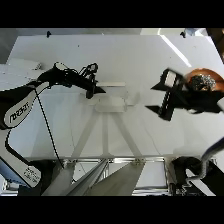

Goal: Fold the box and place the chain.

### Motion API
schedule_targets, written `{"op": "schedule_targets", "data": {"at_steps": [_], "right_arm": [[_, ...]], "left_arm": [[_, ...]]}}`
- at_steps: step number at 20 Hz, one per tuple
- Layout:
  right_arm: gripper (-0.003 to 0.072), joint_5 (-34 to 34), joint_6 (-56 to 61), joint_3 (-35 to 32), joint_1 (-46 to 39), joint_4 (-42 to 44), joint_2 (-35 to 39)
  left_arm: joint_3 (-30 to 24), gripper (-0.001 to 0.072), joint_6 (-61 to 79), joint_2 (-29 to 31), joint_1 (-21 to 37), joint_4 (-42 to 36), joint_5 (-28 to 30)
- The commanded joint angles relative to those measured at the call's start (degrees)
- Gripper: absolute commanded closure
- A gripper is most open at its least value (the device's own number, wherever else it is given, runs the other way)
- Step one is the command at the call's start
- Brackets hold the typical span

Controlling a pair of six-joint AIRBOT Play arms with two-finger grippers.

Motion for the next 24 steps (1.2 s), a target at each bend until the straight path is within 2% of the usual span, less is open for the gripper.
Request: {"op": "schedule_targets", "data": {"at_steps": [1, 6, 10, 13, 17, 20, 24], "right_arm": [[-0.0006, -3.7, -0.9, -6.3, 3.9, 2.3, 2.1], [-0.0002, -3.5, -0.9, -8.0, 6.3, 9.5, 0.3], [-0.0002, -20.6, -5.0, -15.7, 6.3, 11.2, -0.5], [-0.0002, -25.6, -18.8, -20.0, 6.3, 12.8, -3.0], [-0.0002, -26.7, -38.0, -19.9, 6.2, 25.8, -11.9], [-0.0002, -28.2, -46.8, -19.9, 6.2, 33.7, -18.3], [-0.0002, -28.2, -60.6, -19.5, 6.2, 50.1, -21.9]], "left_arm": [[0.0, 0.0696, 0.0, 0.0, 0.0, 0.0, 0.0], [0.0, 0.0696, 0.0, 0.0, 0.0, 0.0, 0.0], [0.0, 0.0696, 0.0, 0.0, 0.0, 0.0, 0.0], [0.0, 0.0696, 0.0, 0.0, 0.0, 0.0, 0.0], [0.0, 0.0696, 0.0, 0.0, 0.0, 0.0, 0.0], [0.0, 0.0696, 0.0, 0.0, 0.0, 0.0, 0.0], [0.0, 0.0696, 0.0, 0.0, 0.0, 0.0, 0.0]]}}
